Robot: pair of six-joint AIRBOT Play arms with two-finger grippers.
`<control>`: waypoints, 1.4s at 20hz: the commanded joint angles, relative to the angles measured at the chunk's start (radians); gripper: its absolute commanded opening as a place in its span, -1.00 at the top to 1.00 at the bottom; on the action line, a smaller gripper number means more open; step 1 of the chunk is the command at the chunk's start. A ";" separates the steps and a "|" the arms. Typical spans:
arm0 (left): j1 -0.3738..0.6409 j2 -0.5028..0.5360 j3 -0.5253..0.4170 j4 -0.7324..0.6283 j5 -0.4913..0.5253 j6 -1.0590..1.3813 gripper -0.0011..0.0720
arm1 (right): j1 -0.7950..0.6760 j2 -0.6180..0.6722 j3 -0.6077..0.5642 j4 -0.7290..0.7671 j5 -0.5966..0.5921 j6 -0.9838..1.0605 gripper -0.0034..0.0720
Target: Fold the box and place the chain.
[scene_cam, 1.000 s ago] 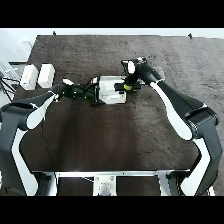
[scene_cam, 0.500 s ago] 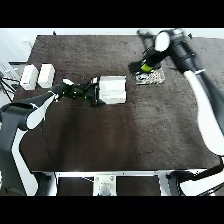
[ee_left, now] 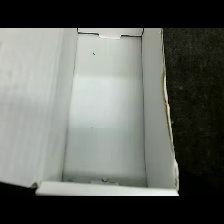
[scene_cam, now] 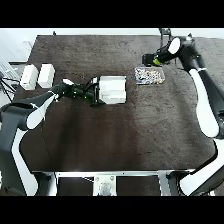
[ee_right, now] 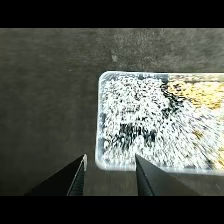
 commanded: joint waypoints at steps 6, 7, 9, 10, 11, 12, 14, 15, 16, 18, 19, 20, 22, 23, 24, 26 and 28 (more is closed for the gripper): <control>0.000 0.001 0.000 0.000 0.000 0.000 -0.30 | -0.015 -0.189 0.001 0.087 -0.167 -0.012 -0.05; 0.000 0.001 0.000 0.000 0.000 0.000 -0.31 | -0.015 -0.190 0.005 0.087 -0.172 -0.013 -0.04; 0.000 0.001 0.000 0.000 0.000 0.000 -0.30 | -0.015 -0.191 0.006 0.087 -0.172 -0.012 -0.02; 0.000 0.001 0.000 0.000 0.000 0.000 -0.31 | -0.015 -0.191 0.006 0.094 -0.155 -0.012 -0.02; 0.000 0.001 0.000 0.000 0.001 0.000 -0.30 | -0.013 -0.192 0.005 0.093 -0.147 -0.012 -0.02; 0.000 0.001 0.000 0.000 0.000 0.000 -0.30 | -0.010 -0.192 0.005 0.093 -0.146 -0.012 -0.02; 0.000 0.001 0.000 0.000 0.000 0.000 -0.30 | 0.001 -0.192 0.005 0.092 -0.146 -0.012 -0.02; 0.000 0.001 0.000 0.000 0.000 0.000 -0.30 | 0.007 -0.192 0.005 0.086 -0.147 -0.012 -0.02; 0.000 0.001 0.000 0.000 0.000 0.000 -0.30 | 0.009 -0.193 0.006 0.079 -0.146 -0.012 0.02; 0.000 0.001 0.000 0.000 0.000 0.000 -0.31 | 0.009 -0.193 0.006 0.074 -0.143 -0.012 0.11; 0.000 0.001 0.000 0.000 0.000 0.000 -0.30 | 0.009 -0.193 0.006 0.073 -0.132 -0.012 0.14; 0.000 0.001 0.000 0.000 0.000 0.000 -0.30 | 0.007 -0.194 0.006 0.069 -0.105 -0.012 0.14; 0.000 0.001 0.000 0.000 0.000 0.000 -0.30 | 0.007 -0.195 0.006 0.052 -0.087 -0.011 0.15; 0.000 0.001 0.000 0.000 0.000 0.000 -0.30 | 0.007 -0.195 0.006 0.053 -0.087 -0.010 0.15; 0.000 0.001 0.000 0.000 0.000 0.000 -0.31 | 0.007 -0.195 0.006 0.053 -0.087 -0.007 0.15; 0.000 0.001 0.000 0.000 0.000 0.000 -0.31 | 0.009 -0.195 0.006 0.053 -0.087 0.008 0.15; 0.000 0.001 0.000 0.000 0.000 0.000 -0.30 | 0.009 -0.195 0.006 0.060 -0.089 0.026 0.16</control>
